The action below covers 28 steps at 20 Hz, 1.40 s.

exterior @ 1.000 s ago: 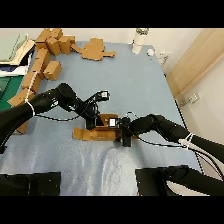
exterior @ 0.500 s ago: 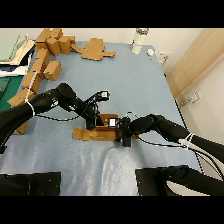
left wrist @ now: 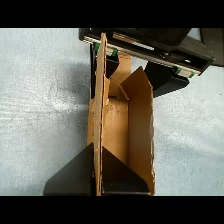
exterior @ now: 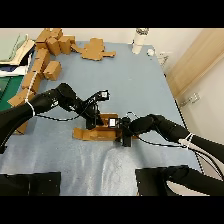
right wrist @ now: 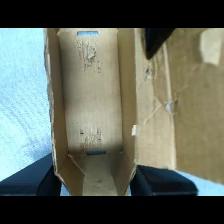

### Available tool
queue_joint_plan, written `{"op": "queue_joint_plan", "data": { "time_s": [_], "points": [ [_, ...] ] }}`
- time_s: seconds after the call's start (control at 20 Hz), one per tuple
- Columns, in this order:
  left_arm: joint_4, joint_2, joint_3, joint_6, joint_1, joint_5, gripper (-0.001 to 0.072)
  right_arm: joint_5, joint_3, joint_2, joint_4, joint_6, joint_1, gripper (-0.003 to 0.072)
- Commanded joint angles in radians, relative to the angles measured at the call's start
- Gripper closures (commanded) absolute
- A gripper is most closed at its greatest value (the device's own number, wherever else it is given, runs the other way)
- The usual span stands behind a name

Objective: Fold the box.

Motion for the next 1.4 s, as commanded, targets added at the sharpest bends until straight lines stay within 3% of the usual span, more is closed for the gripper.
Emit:
{"op": "queue_joint_plan", "data": {
  "time_s": [0.0,0.1,0.15,0.2,0.3,0.45,0.65,0.7,0.75,0.8,1.0,1.2,1.35],
  "points": [
    [0.0,0.0,0.0,-0.002,-0.001,0.001,0.0696,0.0,0.0,-0.001,0.0,0.0,0.0,0.018],
    [0.001,0.0,0.0,-0.035,0.0,0.002,0.0666,0.0,0.0,-0.001,0.0,0.0,0.0,0.018],
    [0.001,0.0,0.0,-0.053,0.001,0.004,0.0395,0.0,0.0,-0.001,0.0,0.0,0.0,0.018],
    [0.002,0.0,0.0,-0.096,0.002,0.015,0.0188,0.0,0.0,-0.001,0.0,0.0,0.0,0.018],
    [0.024,0.001,0.006,-0.17,0.014,0.005,0.0166,-0.001,0.0,-0.001,0.0,0.0,0.0,0.018],
    [0.185,0.018,0.033,-0.423,0.053,-0.072,0.0165,-0.002,0.0,-0.001,0.0,0.0,0.0,0.018],
    [0.293,0.059,0.066,-0.706,0.116,-0.316,0.0168,-0.008,0.0,0.0,0.0,0.0,0.0,0.018],
    [0.293,0.061,0.066,-0.756,0.12,-0.368,0.0208,-0.008,0.0,0.0,0.0,0.0,0.0,0.018],
    [0.29,0.061,0.062,-0.813,0.117,-0.402,0.0369,-0.008,0.0,0.0,0.0,0.0,0.0,0.018],
    [0.269,0.061,0.052,-0.862,0.108,-0.427,0.0702,-0.008,0.0,0.0,0.0,0.0,0.0,0.018],
    [0.041,0.061,-0.014,-0.873,0.048,-0.417,0.0697,-0.008,0.0,0.0,0.0,0.0,0.0,0.018],
    [-0.171,0.061,-0.015,-0.863,0.058,-0.19,0.0697,-0.008,0.0,0.0,0.0,0.0,0.0,0.018],
    [-0.175,0.042,-0.015,-0.872,0.086,-0.039,0.0697,-0.008,0.0,0.0,0.0,0.0,0.0,0.018]
  ]
}}
